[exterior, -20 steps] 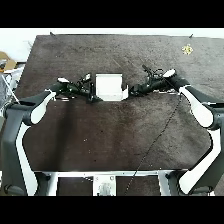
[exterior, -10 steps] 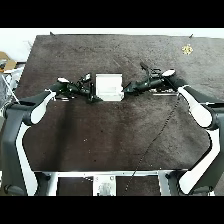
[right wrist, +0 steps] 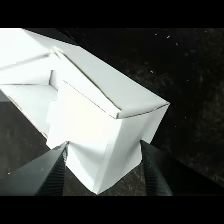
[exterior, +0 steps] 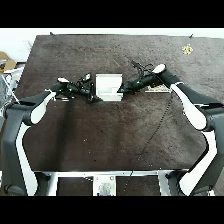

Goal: Fold the box and place the chain.

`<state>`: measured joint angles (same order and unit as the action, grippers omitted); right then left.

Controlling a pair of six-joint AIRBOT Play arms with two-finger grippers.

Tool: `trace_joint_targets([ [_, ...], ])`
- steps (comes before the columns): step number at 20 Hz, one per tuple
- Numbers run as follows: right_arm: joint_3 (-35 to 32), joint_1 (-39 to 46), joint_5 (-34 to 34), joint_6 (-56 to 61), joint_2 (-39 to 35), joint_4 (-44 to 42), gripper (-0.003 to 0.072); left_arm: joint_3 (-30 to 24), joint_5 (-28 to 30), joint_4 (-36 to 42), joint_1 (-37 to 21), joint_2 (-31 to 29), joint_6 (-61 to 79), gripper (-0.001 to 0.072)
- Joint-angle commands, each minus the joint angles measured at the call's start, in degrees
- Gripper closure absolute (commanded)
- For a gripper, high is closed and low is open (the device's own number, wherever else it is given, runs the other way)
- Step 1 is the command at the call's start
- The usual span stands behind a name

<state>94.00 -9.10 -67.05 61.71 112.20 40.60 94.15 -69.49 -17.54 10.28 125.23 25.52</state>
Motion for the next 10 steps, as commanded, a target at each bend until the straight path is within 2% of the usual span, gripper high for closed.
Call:
trace_joint_targets([
  [1,2.6,-2.6,2.4,7.1,0.1,9.5,0.0173,0.0,0.0,0.0,0.0,0.0,0.0,0.0297],
  [10,10.3,-10.0,2.3,27.2,0.1,36.3,0.0173,0.0,0.0,0.0,0.0,0.0,0.0,0.0297],
])
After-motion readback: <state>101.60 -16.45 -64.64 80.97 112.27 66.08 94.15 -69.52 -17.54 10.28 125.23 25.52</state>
